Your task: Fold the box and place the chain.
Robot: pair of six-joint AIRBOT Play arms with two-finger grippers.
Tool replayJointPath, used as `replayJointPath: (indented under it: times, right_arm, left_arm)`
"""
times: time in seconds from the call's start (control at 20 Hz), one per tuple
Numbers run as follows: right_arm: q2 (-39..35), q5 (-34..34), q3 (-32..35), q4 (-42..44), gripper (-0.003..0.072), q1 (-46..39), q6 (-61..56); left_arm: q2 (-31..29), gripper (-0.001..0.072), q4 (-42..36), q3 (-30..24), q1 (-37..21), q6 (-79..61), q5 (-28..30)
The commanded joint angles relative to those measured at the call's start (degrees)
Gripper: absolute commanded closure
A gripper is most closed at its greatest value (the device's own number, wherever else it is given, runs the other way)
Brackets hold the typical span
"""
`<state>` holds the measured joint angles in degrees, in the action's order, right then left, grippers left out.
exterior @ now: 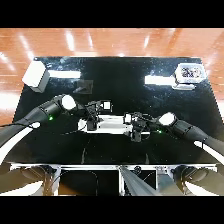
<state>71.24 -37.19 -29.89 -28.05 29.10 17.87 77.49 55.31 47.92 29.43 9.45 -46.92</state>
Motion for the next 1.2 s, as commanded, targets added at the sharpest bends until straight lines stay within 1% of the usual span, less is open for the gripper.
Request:
replayJointPath:
  times: [0.0, 0.45, 0.5, 0.55, 1.1, 1.15]
  right_arm:
    - [0.04, 0.11, -0.02, -0.09, 0.0189, 0.07, 0.11]
    - [0.04, 0.09, -0.02, -0.09, 0.0187, 0.07, 0.11]
    - [0.04, 0.07, -0.02, -0.09, 0.0148, 0.07, 0.11]
    - [0.04, 0.07, -0.02, -0.09, 0.0059, 0.07, 0.11]
    - [0.04, 0.09, -0.02, -0.07, 0.0063, 0.07, 0.11]
    - [0.04, 0.09, -0.02, -0.07, 0.0063, 0.07, 0.11]
  left_arm:
    - [0.04, 0.0689, -0.02, 0.04, 0.04, 0.00, 0.11]
    - [0.04, 0.0689, -0.02, 0.04, 0.04, 0.02, 0.09]
    - [0.04, 0.0689, -0.02, 0.04, 0.04, 0.02, 0.09]
    - [0.04, 0.0689, -0.02, 0.04, 0.04, 0.02, 0.09]
    - [0.02, 0.0682, -0.31, 0.04, 0.04, 0.04, 0.07]
    - [-0.02, 0.0577, -0.31, 0.04, 0.04, 0.04, -0.13]
